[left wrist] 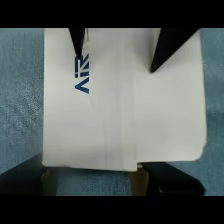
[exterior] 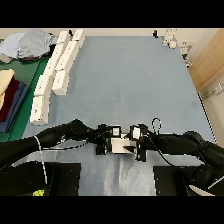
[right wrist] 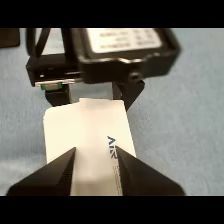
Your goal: Fold the box.
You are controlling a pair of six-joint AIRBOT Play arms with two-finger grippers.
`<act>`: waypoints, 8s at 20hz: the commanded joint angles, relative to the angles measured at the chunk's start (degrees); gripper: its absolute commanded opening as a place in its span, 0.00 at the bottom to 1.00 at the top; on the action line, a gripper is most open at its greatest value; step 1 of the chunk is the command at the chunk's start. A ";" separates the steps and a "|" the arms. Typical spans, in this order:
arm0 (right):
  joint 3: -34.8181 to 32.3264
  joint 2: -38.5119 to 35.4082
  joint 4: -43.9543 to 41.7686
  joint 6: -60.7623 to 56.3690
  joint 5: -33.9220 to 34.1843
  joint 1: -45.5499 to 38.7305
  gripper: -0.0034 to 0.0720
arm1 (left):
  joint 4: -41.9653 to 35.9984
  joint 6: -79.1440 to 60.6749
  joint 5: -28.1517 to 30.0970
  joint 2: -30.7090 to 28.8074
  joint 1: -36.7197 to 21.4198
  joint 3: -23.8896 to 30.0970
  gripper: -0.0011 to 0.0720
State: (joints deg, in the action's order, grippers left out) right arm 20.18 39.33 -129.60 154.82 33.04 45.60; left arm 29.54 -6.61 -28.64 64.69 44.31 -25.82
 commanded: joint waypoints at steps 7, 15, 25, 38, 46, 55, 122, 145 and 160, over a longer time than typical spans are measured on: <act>-0.02 0.44 10.97 4.70 -2.80 2.73 0.83 | 0.02 -0.02 0.00 0.00 -0.02 -0.02 0.62; 0.90 0.39 11.52 6.21 -5.97 2.75 0.83 | 0.02 -0.02 -0.02 0.00 -0.02 -0.02 0.62; 2.16 1.29 13.79 6.21 -7.17 2.56 0.73 | 0.02 -0.02 -0.02 0.00 -0.02 -0.02 0.62; 1.99 4.33 10.27 6.21 -2.97 2.75 0.50 | 0.02 -0.02 0.00 0.00 -0.02 -0.02 0.62; 1.99 5.29 9.53 6.21 -2.49 3.10 0.50 | 0.02 -0.02 0.00 0.00 -0.02 -0.02 0.62; 2.01 1.66 9.16 6.25 -2.38 3.10 0.67 | 0.02 -0.02 0.00 0.00 -0.02 -0.02 0.62; 0.70 -3.30 13.62 -33.24 -13.51 -1.60 0.07 | 0.02 -0.02 0.00 0.00 -0.02 -0.02 0.62; 39.26 31.32 42.66 -69.31 38.58 -29.92 0.07 | 0.50 2.93 0.09 -0.24 -0.13 -0.31 0.62; 39.26 31.32 42.69 -69.31 38.58 -29.92 0.07 | 41.59 74.18 -18.08 -27.06 -44.37 -0.59 0.62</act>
State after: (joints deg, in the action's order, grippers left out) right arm 59.40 70.63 -86.94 85.52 71.59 15.70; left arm 65.84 57.60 -40.56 40.25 11.16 -26.41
